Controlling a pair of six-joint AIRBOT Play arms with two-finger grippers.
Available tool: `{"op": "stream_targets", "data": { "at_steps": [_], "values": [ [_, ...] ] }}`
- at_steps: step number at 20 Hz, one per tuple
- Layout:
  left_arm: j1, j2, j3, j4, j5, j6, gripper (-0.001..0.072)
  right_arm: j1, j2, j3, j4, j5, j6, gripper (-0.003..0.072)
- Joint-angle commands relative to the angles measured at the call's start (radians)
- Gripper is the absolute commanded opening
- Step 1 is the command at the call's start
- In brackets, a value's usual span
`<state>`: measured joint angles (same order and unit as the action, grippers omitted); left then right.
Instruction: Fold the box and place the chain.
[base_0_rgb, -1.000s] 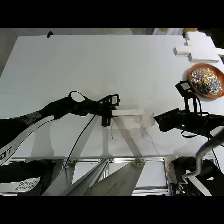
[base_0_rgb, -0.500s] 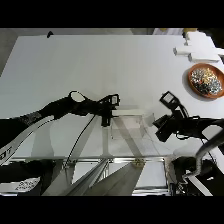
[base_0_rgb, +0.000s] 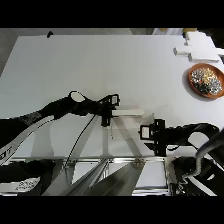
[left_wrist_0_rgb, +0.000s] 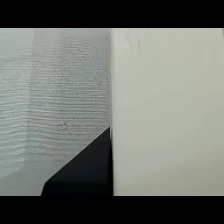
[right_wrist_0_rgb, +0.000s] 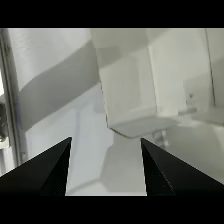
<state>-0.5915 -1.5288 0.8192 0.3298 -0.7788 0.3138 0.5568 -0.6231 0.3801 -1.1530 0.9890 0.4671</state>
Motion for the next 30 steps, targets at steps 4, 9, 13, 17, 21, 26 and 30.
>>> {"op": "stream_targets", "data": {
  "at_steps": [4,9,13,17,21,26,30],
  "values": [
    [0.000,0.001,0.000,0.000,-0.004,0.000,0.0009,0.120,-0.003,-0.122,-0.114,-0.307,-0.110,0.0484],
    [0.000,0.001,0.000,0.000,-0.003,0.000,0.0009,0.168,-0.011,-0.173,-0.126,-0.401,-0.109,0.0485],
    [0.000,0.001,0.000,0.000,-0.003,0.000,0.0009,0.168,-0.078,-0.173,-0.132,-0.515,-0.101,0.0605],
    [0.000,0.001,0.000,0.000,-0.004,0.000,0.0009,0.123,-0.089,-0.143,-0.129,-0.503,-0.102,0.0610],
    [0.000,0.001,0.000,0.000,-0.003,0.000,0.0009,0.043,-0.089,-0.085,-0.116,-0.489,-0.103,0.0680],
    [0.000,0.001,0.000,0.000,-0.004,0.000,0.0009,-0.085,-0.096,-0.070,0.052,-0.443,-0.193,0.0680],
    [0.000,0.001,0.000,0.000,-0.003,0.000,0.0009,-0.166,-0.159,-0.069,0.281,-0.397,-0.454,0.0683]
  ]
}}
